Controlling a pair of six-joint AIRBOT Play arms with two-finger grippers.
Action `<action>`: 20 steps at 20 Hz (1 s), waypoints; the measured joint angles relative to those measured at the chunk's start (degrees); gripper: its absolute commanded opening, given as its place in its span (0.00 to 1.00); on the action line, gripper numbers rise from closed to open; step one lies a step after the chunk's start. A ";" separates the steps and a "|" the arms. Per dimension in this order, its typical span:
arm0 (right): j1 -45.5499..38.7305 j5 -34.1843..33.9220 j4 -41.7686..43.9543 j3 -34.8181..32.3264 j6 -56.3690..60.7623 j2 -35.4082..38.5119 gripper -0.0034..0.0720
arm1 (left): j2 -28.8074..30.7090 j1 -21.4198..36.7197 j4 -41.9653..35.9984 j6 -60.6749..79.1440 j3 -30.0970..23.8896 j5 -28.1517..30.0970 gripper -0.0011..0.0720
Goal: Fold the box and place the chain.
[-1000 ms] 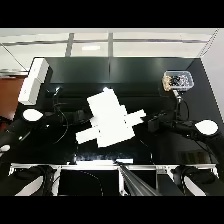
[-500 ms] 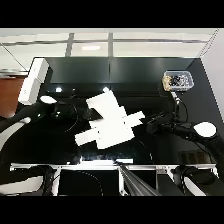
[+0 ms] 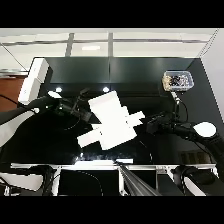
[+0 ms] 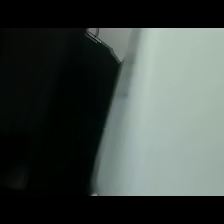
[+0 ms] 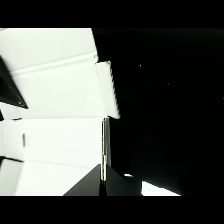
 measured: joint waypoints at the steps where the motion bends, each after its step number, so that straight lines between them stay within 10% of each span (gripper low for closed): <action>1: 0.00 0.00 0.02 0.00 0.02 0.00 0.55 | -0.44 0.22 -0.04 0.24 0.09 -0.39 0.06; 2: 0.00 -0.02 -0.07 0.02 0.02 0.00 0.89 | -0.87 0.52 0.22 0.39 0.13 -0.31 0.06; 11: -7.96 12.83 -21.09 13.77 -1.29 0.00 0.89 | 4.28 -2.45 9.33 2.40 2.75 -2.56 0.05; 20: -9.81 21.46 -35.50 18.88 -11.02 -0.07 0.89 | 22.73 -15.32 9.31 28.00 -8.57 21.27 0.05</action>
